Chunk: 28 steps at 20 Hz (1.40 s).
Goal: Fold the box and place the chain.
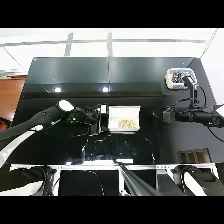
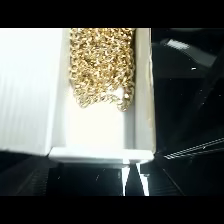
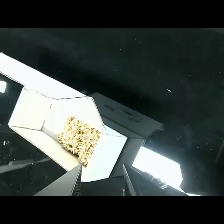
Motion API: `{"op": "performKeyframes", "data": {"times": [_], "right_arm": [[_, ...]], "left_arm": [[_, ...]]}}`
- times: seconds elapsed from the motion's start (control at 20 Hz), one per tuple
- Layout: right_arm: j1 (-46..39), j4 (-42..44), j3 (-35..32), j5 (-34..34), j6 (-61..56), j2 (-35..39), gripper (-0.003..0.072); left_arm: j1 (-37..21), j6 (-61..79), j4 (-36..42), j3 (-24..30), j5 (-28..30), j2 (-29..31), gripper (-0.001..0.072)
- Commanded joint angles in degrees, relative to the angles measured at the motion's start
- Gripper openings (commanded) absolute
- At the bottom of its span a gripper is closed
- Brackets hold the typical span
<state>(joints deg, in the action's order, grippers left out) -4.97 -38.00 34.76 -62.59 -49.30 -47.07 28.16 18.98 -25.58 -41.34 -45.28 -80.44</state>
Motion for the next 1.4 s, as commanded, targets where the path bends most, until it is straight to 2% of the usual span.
{"op": "performKeyframes", "data": {"times": [0.0, 0.05, 0.1, 0.15, 0.2, 0.35, 0.45, 0.6, 0.7, 0.85, 0.95, 1.15, 1.35], "right_arm": [[2.03, 0.00, -0.04, 1.88, 0.00, 0.00, 0.0304], [3.41, 0.02, -0.04, 3.87, -0.02, -0.04, 0.0305], [4.87, 0.02, -0.04, 6.95, -0.63, -0.04, 0.0307], [6.60, 0.31, -0.02, 11.87, -4.52, -0.11, 0.0455], [8.17, 1.60, -0.02, 16.81, -7.32, -0.37, 0.0715], [12.92, 9.73, 0.00, 28.85, -7.06, -3.61, 0.0704], [16.31, 11.06, 0.00, 32.20, -5.90, -7.63, 0.0703], [21.07, 10.91, 0.00, 28.28, 0.92, -14.10, 0.0703], [22.73, 8.02, 0.39, 26.27, 8.94, -14.86, 0.0702], [22.73, -5.70, 5.35, 15.39, 20.52, -14.75, 0.0702], [22.73, -10.80, 7.58, 9.88, 28.28, -14.73, 0.0702], [24.52, -10.45, 7.58, 7.32, 37.90, -14.75, 0.0702], [25.42, -8.52, 7.58, 7.69, 40.19, -14.99, 0.0702]], "left_arm": [[1.86, 0.11, 0.11, -0.11, 2.10, -0.11, 0.0701], [2.36, 0.04, 0.13, -0.11, 3.15, -0.11, 0.0636], [2.51, 0.07, 0.13, -0.11, 3.28, -0.11, 0.0494], [2.60, 0.07, 0.15, -0.11, 3.30, -0.11, 0.0464], [2.60, 0.07, 0.13, -0.11, 3.30, -0.11, 0.0463], [2.60, 0.07, 0.13, -0.11, 3.30, -0.11, 0.0464], [2.60, 0.07, 0.13, -0.11, 3.28, -0.11, 0.0464], [2.60, 0.07, 0.15, -0.11, 3.28, -0.11, 0.0464], [2.60, 0.07, 0.15, -0.11, 3.28, -0.11, 0.0465], [2.60, 0.07, 0.15, -0.11, 3.26, -0.11, 0.0464], [2.60, 0.07, 0.15, -0.11, 3.28, -0.11, 0.0465], [2.60, 0.07, 0.15, -0.11, 3.28, -0.11, 0.0465], [2.60, 0.07, 0.15, -0.11, 3.28, -0.11, 0.0465]]}}
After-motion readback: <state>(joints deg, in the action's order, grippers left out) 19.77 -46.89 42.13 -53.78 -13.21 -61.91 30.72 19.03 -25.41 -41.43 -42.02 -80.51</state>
